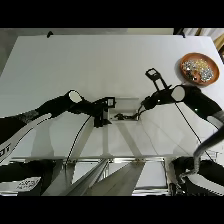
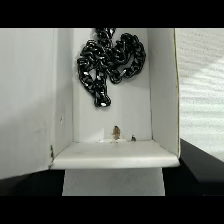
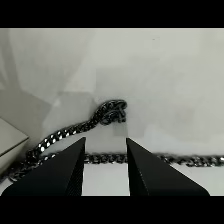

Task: Fold the box and place the chain.

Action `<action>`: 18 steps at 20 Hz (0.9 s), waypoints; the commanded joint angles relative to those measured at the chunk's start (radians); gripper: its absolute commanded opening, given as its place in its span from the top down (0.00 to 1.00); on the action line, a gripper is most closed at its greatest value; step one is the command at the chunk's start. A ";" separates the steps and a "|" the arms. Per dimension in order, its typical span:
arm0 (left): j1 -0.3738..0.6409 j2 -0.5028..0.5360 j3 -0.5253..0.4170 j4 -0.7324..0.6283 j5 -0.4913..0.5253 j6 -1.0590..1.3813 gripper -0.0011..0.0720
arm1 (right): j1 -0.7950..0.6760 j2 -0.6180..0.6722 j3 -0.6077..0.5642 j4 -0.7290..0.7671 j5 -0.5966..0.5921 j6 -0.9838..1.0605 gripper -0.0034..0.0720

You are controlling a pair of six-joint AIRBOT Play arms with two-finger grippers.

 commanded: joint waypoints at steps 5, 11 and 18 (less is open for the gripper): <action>0.000 0.000 0.000 0.000 -0.002 0.000 0.97 | 0.040 -0.061 0.001 -0.075 -0.052 0.017 0.60; 0.000 0.000 0.000 0.000 -0.002 0.000 0.97 | 0.040 -0.082 0.001 -0.073 -0.105 0.025 0.65; 0.000 0.000 0.000 0.000 -0.002 0.000 0.97 | 0.040 -0.122 0.001 -0.065 -0.071 0.024 0.76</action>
